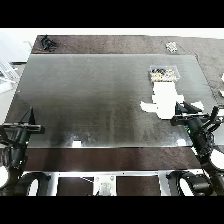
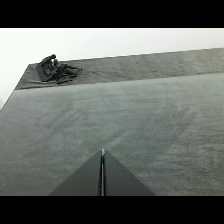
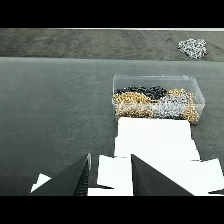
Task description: Fold the box and place the chain.
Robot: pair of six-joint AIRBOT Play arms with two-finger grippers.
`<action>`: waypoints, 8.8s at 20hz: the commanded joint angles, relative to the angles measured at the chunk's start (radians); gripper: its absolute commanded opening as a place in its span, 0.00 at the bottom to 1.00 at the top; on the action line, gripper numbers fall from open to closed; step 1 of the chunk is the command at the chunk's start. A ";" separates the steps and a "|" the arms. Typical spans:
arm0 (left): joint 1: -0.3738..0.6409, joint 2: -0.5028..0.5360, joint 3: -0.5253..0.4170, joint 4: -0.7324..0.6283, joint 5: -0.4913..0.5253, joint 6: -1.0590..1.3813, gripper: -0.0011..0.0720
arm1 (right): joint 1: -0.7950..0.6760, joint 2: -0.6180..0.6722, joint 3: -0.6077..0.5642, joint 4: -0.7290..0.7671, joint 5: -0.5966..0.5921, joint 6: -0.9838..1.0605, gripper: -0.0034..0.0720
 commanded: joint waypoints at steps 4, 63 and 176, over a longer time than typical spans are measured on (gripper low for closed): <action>0.000 -0.001 0.000 0.000 0.000 0.000 0.04 | 0.001 0.000 0.002 0.008 0.005 0.024 0.45; 0.000 -0.001 0.000 0.000 0.000 0.000 0.04 | -0.827 -1.822 1.700 -0.740 1.741 0.628 0.56; -0.088 -2.051 1.752 0.471 -0.998 -0.686 0.82 | -0.013 -1.527 1.038 -0.100 0.971 0.451 0.06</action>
